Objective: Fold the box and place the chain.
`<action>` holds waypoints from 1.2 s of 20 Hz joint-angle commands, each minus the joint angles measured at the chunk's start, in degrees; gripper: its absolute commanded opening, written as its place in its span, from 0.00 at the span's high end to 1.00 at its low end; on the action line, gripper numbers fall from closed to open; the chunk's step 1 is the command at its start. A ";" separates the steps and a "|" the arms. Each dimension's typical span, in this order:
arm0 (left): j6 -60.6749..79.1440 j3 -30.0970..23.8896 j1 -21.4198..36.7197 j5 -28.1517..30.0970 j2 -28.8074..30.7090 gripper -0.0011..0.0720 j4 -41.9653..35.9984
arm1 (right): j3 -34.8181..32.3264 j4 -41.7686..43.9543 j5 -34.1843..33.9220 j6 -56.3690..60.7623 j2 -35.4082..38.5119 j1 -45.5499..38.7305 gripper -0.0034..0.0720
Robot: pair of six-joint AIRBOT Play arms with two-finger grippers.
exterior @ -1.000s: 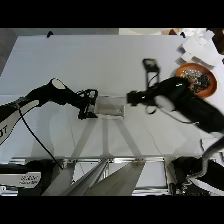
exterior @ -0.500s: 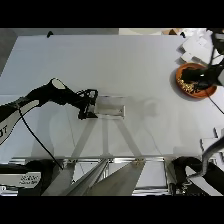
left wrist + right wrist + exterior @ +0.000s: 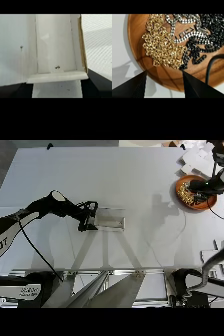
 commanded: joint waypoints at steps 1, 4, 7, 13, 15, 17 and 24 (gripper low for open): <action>0.02 0.04 0.04 0.00 0.02 0.53 0.02 | 8.90 3.54 4.15 -2.19 -10.60 -0.94 0.32; 0.02 0.04 0.04 0.02 0.02 0.53 0.02 | 10.03 5.40 2.51 -2.10 -15.93 -0.94 0.32; 0.02 0.04 0.04 0.02 0.02 0.53 0.02 | 10.03 5.95 1.25 -1.95 -18.93 -0.94 0.32; 0.02 0.04 0.04 0.02 0.02 0.53 0.02 | 10.03 5.90 3.23 -1.66 -19.82 -0.94 0.45; 0.02 0.04 0.04 0.00 0.02 0.53 0.02 | 10.03 5.92 4.33 -1.68 -19.82 -0.94 0.65; 0.02 0.04 0.04 0.00 0.02 0.53 0.02 | 10.03 5.92 4.59 -1.70 -19.82 -0.94 0.95; 0.02 0.04 0.04 0.00 0.02 0.53 0.02 | 10.03 5.16 6.14 -1.95 -16.39 -0.94 0.94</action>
